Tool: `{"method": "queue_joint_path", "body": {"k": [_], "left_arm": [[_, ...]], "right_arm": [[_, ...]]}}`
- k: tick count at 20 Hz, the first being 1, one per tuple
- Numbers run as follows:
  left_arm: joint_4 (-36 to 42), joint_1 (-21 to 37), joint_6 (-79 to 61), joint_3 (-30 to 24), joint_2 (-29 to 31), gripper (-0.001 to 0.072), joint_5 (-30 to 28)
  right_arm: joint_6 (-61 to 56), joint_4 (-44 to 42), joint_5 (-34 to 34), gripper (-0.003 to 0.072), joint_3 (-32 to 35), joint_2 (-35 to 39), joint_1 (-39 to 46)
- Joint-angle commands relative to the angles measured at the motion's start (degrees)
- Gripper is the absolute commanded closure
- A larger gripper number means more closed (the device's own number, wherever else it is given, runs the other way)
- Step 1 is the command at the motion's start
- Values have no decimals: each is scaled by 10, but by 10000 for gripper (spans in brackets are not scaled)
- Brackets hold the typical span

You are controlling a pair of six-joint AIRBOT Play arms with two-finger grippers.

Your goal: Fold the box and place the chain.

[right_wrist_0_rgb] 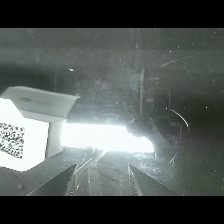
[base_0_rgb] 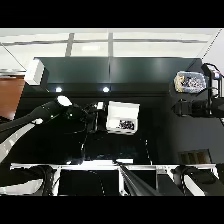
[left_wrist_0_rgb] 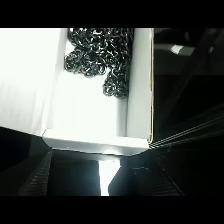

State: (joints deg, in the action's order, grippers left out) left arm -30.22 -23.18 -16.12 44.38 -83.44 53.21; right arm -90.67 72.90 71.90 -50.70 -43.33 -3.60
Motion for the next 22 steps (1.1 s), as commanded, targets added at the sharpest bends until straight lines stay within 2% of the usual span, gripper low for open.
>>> {"method": "queue_joint_path", "body": {"k": [1,8,14,16,17,18,22], "left_arm": [[4,-1,16,9,-8,-3,-5],[3,-28,28,23,-18,-1,-5],[-39,-37,29,23,-17,4,12],[-38,-42,31,23,-17,67,1],[-39,-44,39,23,-17,178,-11],[-38,-46,46,23,-17,214,-21],[-38,-47,48,23,-17,227,-22]], "right_arm": [[0,0,-1,306,0,0,0],[0,0,-2,306,0,0,0],[0,0,-2,306,0,0,0],[0,-1,-5,307,0,0,0],[0,-5,-8,307,0,-1,-1],[0,-10,-12,307,1,-3,-2],[0,-30,-73,307,24,-21,-28]]}}
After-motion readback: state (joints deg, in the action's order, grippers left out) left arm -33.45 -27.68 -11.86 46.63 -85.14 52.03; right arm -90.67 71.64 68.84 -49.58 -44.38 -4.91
